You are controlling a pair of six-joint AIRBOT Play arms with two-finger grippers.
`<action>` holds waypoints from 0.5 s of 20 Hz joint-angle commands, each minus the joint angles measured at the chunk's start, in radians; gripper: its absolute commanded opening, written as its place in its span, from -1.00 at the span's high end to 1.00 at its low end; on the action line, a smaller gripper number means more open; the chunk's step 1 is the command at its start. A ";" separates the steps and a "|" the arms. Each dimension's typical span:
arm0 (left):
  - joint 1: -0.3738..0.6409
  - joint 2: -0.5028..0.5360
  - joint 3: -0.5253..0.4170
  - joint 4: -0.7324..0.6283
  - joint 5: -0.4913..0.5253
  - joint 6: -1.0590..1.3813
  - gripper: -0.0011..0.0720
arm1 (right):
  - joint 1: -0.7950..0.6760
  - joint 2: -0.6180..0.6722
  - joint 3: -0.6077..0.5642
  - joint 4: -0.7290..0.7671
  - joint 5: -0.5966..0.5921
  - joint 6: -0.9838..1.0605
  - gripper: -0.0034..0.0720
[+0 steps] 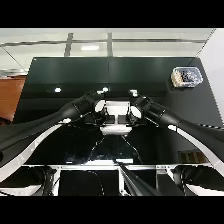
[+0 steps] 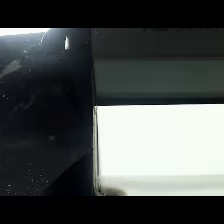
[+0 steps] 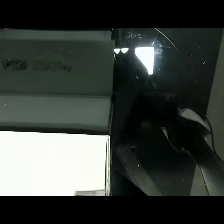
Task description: Fold the box and place the chain.
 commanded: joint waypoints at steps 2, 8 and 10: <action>0.000 0.000 0.000 0.002 -0.001 0.001 0.89 | 0.000 0.000 0.001 0.002 0.001 0.003 0.34; 0.000 0.000 0.000 0.002 -0.001 0.001 0.89 | 0.001 -0.008 0.000 0.002 0.006 0.003 0.35; 0.000 0.000 0.000 0.002 -0.001 0.001 0.89 | 0.001 -0.017 0.000 0.002 0.019 0.003 0.35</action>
